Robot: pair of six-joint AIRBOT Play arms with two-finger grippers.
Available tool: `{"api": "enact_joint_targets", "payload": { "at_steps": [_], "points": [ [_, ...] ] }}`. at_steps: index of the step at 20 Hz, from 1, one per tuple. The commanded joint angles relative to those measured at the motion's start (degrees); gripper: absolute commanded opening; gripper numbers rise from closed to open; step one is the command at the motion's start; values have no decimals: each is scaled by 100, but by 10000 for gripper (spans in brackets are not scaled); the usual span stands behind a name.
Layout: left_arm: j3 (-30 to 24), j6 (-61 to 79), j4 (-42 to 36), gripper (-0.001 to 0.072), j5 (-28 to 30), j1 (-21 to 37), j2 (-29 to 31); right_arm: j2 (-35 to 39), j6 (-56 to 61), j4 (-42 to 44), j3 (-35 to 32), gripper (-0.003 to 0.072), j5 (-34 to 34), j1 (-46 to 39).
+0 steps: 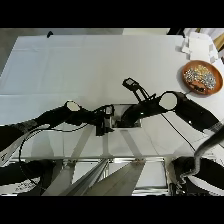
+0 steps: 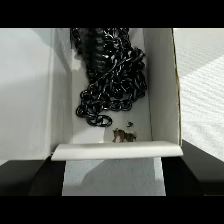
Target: Fold the box and place the chain.
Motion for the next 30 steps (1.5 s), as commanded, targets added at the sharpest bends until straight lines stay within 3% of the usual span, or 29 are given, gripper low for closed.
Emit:
{"api": "enact_joint_targets", "payload": {
  "at_steps": [1,4,6,9,11,12,17,19,21,23,26,30],
  "points": [
    [-2,2,2,390,0,2,4,-179,238,-223,-59,21,-155,52],
    [-2,2,0,390,0,2,4,-179,238,-219,-125,23,-133,52],
    [-2,2,0,390,0,2,4,-177,238,-219,-136,113,-4,52],
    [-2,2,0,390,0,2,4,-125,262,-214,-133,132,214,52],
    [-2,2,0,390,0,2,4,109,260,-216,-133,271,293,50],
    [-2,2,0,390,0,2,4,297,258,-223,-127,299,337,44],
    [-2,2,0,390,0,2,4,1504,693,-1158,125,298,1558,-691],
    [-2,2,0,390,-2,2,4,1764,1040,-1694,149,298,1604,-1458],
    [-2,2,0,390,0,2,4,1733,1187,-1993,146,304,1600,-2347],
    [-2,2,0,390,0,2,4,1545,1185,-2079,144,428,1497,-3119],
    [-2,2,0,390,0,2,4,1102,1379,-2170,144,429,986,-3773],
    [-2,2,0,390,-2,2,4,321,1556,-2588,144,428,588,-3829]
  ]
}}
